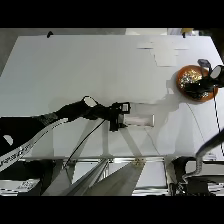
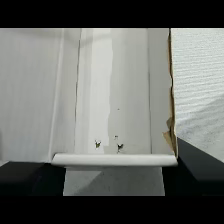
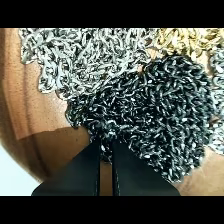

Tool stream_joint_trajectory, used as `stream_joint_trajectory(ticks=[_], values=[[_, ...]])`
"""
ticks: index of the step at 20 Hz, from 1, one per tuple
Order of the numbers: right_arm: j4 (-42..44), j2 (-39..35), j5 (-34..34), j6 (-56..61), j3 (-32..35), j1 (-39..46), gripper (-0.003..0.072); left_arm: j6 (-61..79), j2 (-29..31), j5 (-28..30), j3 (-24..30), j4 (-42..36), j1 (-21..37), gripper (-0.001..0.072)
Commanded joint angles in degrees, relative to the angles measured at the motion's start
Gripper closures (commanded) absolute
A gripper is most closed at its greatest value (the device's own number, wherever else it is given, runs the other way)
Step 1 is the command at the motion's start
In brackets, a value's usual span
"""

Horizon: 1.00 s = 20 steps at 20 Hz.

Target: Fold the box and place the chain.

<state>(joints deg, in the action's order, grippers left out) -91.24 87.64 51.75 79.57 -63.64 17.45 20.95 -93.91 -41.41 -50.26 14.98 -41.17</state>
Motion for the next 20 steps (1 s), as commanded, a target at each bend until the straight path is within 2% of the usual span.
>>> stream_joint_trajectory(ticks=[1, 5, 7, 11, 16, 20], values=[[0.0, -4.1, 0.5, -0.2, 0.0, 0.0, 0.0671, 0.0, 0.0, 0.0, 0.0, 0.0, 0.0, 0.0377], [0.0, -12.9, 0.5, -1.0, 0.0, 0.0, 0.0671, 0.0, 0.0, 0.0, 0.0, 0.0, 0.0, 0.0377], [2.0, -16.4, 3.0, -1.0, 0.0, 0.0, 0.0671, 0.0, 0.0, 0.0, 0.0, 0.0, 0.0, 0.0377], [12.2, -24.5, 10.4, -4.1, 0.0, 0.0, 0.0670, 0.0, 0.0, 0.0, 0.0, 0.0, 0.0, 0.0377], [31.3, -36.5, 18.2, -9.8, 0.0, -0.3, 0.0671, 0.0, 0.0, 0.0, 0.0, 0.0, 0.0, 0.0377], [33.0, -42.8, 24.9, -9.8, 0.0, -7.2, 0.0671, 0.0, 0.0, 0.0, 0.0, 0.0, 0.0, 0.0377]])
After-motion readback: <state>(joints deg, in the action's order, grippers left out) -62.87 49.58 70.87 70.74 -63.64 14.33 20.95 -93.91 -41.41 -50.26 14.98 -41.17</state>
